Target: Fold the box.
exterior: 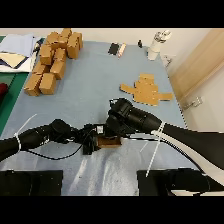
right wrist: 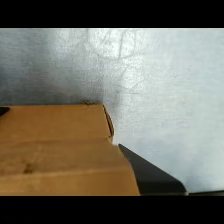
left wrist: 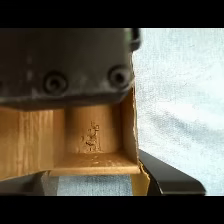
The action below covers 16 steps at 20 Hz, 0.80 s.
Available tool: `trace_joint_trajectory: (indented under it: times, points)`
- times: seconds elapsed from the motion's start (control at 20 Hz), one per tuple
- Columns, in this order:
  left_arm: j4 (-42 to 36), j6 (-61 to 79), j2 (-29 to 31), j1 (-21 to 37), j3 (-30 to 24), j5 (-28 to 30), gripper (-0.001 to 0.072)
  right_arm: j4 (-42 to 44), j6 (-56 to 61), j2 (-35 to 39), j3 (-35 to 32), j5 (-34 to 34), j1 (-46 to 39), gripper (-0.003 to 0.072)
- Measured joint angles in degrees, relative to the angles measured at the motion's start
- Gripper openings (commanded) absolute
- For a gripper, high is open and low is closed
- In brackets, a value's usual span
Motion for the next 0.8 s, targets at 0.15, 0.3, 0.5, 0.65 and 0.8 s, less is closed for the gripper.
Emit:
trace_joint_trajectory:
  times: [0.15,0.3,0.5,0.65,0.8]
  points:
    - [0.0,-0.1,0.0,0.0,0.0,0.0,0.0528,2.1,0.1,3.1,0.0,-0.7,0.0,0.0384]
    - [0.0,-0.1,0.0,0.0,0.0,0.0,0.0527,2.8,0.6,7.4,0.0,-2.4,-0.4,0.0343]
    - [0.0,-0.1,0.0,0.0,0.0,0.0,0.0527,3.2,-1.7,10.8,0.0,-5.4,-5.4,0.0001]
    - [0.0,-0.1,0.0,0.0,0.0,0.0,0.0527,9.8,-13.0,10.7,-0.1,-3.2,-13.3,0.0001]
    - [0.0,0.0,0.0,0.0,0.0,0.0,0.0527,22.4,-30.0,8.9,-0.1,2.4,-20.4,-0.0001]
